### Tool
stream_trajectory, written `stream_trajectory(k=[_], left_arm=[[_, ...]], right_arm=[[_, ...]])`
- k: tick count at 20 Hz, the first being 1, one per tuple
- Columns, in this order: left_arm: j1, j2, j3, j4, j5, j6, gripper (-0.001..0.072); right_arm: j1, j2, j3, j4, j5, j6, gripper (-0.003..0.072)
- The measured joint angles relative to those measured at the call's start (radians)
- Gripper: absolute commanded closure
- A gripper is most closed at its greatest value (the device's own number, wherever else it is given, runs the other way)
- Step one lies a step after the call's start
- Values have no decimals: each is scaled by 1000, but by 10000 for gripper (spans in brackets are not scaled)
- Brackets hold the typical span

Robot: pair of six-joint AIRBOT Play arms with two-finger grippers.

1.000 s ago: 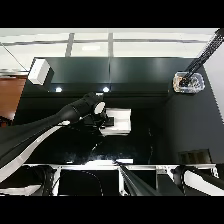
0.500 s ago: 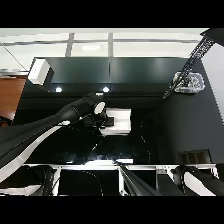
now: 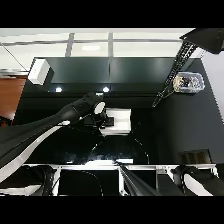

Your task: Fold the box and place the chain.

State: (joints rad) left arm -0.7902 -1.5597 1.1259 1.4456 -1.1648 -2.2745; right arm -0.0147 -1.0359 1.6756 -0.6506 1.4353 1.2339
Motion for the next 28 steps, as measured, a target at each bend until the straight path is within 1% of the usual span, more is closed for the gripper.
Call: stream_trajectory(k=[7,11,17,24,28], left_arm=[[0,0,0,0,0,0,680],[0,0,0,0,0,0,680],[0,0,0,0,0,0,680],[0,0,0,0,0,0,680],[0,0,0,0,0,0,680]], right_arm=[[145,2,-7,18,36,14,672],[241,0,-26,10,33,30,673],[321,-3,-60,-2,5,47,672],[388,-14,-149,-4,-92,57,672],[401,-20,-205,-17,-99,58,672]])
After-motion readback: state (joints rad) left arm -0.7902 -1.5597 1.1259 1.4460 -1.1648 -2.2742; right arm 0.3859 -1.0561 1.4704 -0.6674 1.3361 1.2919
